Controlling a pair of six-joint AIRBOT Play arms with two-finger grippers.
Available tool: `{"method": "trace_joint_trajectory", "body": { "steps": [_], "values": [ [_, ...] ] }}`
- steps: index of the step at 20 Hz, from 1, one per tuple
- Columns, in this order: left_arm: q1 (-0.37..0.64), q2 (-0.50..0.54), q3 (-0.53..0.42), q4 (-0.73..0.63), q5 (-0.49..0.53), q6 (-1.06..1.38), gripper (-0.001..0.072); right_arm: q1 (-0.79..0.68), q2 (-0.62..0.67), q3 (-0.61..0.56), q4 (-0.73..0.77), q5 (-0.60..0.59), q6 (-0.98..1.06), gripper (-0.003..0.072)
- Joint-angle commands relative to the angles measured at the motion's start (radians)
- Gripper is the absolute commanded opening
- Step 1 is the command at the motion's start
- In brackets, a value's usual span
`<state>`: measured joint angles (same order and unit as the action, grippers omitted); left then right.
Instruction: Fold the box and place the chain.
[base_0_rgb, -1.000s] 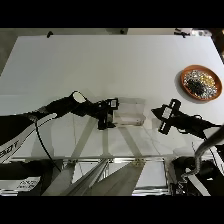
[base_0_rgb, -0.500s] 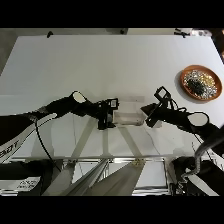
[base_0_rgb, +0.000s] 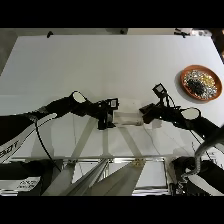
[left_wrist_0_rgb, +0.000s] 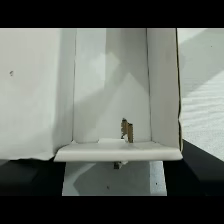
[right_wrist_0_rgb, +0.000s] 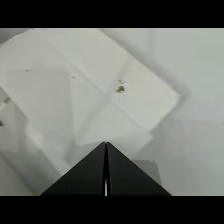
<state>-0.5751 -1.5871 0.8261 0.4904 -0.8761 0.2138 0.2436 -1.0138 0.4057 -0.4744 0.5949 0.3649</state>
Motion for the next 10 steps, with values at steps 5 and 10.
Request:
{"method": "trace_joint_trajectory", "body": {
  "steps": [5,10],
  "values": [
    [0.000,0.001,0.000,-0.001,-0.002,-0.001,0.0339,0.000,0.096,0.294,-0.706,0.663,0.425,0.0015],
    [0.000,0.001,0.000,-0.001,-0.003,-0.002,0.0339,0.000,0.084,0.295,-0.875,0.752,0.141,0.0105]
  ]
}}
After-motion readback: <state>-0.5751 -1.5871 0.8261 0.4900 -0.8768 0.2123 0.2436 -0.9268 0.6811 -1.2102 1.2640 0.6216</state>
